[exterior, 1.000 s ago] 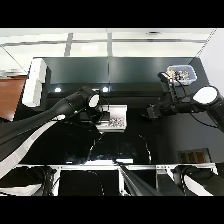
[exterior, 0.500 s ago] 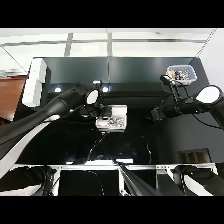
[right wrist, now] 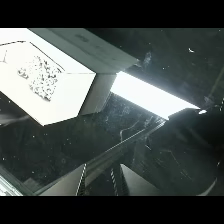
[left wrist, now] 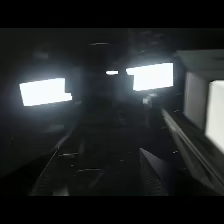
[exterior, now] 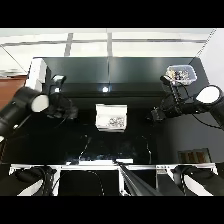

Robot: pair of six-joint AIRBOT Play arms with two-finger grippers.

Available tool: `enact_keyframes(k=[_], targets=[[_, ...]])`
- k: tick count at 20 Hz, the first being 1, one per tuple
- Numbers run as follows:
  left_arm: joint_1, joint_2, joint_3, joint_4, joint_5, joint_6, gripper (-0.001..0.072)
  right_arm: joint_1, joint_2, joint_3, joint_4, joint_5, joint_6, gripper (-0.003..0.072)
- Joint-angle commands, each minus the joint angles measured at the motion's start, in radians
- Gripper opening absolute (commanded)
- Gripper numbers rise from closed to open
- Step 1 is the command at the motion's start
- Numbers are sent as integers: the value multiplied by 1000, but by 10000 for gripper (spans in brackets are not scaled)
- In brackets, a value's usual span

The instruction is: Fold the box and place the chain.

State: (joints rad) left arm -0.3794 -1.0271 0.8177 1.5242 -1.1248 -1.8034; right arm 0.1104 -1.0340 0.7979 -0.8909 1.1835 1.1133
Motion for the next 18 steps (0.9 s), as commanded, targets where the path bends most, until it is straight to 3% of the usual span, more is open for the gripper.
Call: enact_keyframes(k=[1,2,4,6,11,15,18], targets=[[203,61,-195,-523,127,623,565,0,1,0,0,-14,5,252],[229,53,-226,-632,113,817,565,0,1,0,0,-19,5,252],[233,34,-256,-695,100,1067,568,0,1,0,0,-22,6,252],[212,14,-260,-693,134,1265,713,0,1,0,0,-22,10,252],[159,-6,-259,-695,296,1781,712,0,1,0,1,-28,18,252],[157,-115,-228,-711,278,1913,711,4,1,0,3,-37,21,252],[142,-215,-195,-813,267,2014,711,6,1,0,24,-44,20,252]])
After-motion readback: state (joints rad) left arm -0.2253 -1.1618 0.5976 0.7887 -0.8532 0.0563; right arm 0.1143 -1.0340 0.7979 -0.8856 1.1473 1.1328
